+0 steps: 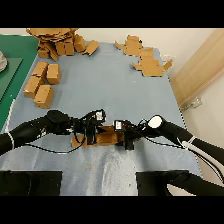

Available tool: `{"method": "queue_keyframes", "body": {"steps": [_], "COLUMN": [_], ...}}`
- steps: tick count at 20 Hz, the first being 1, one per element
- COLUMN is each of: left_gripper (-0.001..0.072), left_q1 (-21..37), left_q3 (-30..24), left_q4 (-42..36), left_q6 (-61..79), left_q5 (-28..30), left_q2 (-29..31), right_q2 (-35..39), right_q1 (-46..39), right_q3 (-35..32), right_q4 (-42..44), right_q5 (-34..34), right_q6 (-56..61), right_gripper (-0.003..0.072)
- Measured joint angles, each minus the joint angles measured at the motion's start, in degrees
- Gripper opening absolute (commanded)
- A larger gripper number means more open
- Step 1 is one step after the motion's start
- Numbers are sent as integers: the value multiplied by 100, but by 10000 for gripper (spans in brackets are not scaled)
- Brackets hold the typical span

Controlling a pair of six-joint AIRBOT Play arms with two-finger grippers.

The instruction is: Fold the box.

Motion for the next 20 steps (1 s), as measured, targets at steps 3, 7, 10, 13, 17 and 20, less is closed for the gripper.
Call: {"method": "queue_keyframes", "body": {"steps": [3,7,10,13,17,20], "left_gripper": [11,11,11,11,12,11], "left_q1": [0,0,0,0,0,0], "left_q3": [0,0,0,0,0,0], "left_q4": [0,0,0,-2,-2,-2], "left_q6": [0,0,0,0,0,0], "left_q5": [0,4,4,7,9,15], "left_q2": [0,0,0,0,0,0], "right_q2": [0,0,0,0,0,0], "right_q1": [70,109,118,118,116,114], "right_q3": [2,2,4,4,-2,-4], "right_q4": [-7,-20,-46,-83,-149,-157], "right_q5": [20,46,50,46,33,11], "right_q6": [144,293,319,358,490,527], "right_gripper": [558,558,559,567,581,580]}}
